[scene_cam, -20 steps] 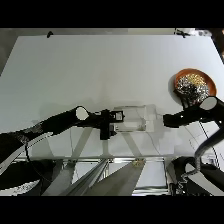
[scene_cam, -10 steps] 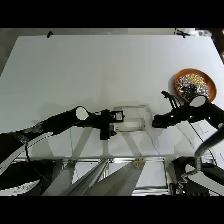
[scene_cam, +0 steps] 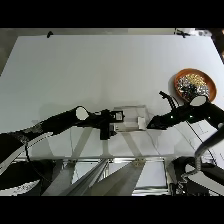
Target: Fold the box and place the chain.
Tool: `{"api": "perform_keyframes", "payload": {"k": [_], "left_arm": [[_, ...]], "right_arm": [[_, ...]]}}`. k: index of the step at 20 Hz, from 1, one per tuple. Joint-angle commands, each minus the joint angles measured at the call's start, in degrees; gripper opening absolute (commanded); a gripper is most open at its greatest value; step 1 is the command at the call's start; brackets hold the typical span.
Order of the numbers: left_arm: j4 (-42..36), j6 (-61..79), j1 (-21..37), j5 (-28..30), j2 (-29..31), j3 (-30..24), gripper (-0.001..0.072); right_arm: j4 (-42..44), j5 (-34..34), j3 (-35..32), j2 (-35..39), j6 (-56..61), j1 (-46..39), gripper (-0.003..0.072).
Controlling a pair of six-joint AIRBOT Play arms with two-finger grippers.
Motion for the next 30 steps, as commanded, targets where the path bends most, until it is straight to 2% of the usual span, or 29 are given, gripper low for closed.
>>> {"api": "perform_keyframes", "payload": {"k": [1, 5, 7, 10, 11, 14, 19, 30], "left_arm": [[0.00, 0.02, 0.04, 0.00, 0.00, 0.00, 0.0491], [0.00, 0.00, 0.04, 0.00, 0.00, 0.00, 0.0491], [0.00, 0.02, 0.04, 0.00, 0.00, 0.00, 0.0491], [0.00, 0.00, 0.04, 0.00, 0.00, 0.00, 0.0491], [0.00, 0.00, 0.04, 0.00, 0.00, 0.00, 0.0491], [0.00, 0.00, 0.04, 0.00, 0.00, 0.00, 0.0491], [0.00, 0.02, 0.04, 0.00, 0.00, 0.00, 0.0491], [0.00, 0.00, 0.04, 0.00, 0.00, 0.00, 0.0491]], "right_arm": [[-0.57, 2.56, 0.46, 0.02, -0.24, 0.07, 0.0207], [-4.39, 3.04, 2.38, 2.99, 1.16, 0.02, 0.0227], [-3.87, 2.51, 2.91, 3.78, 1.49, 0.02, 0.0324], [-3.80, 0.37, 2.91, 3.78, 1.46, 1.36, 0.0349], [-3.78, -1.01, 2.91, 3.78, 1.49, 2.29, 0.0416], [-3.34, -4.52, 2.91, 3.78, 2.05, 5.57, 0.0471], [-4.35, -10.32, 2.91, 3.78, 7.74, 11.47, 0.0479], [-19.15, -19.80, 4.15, 3.78, 30.69, 24.94, 0.0474]]}}
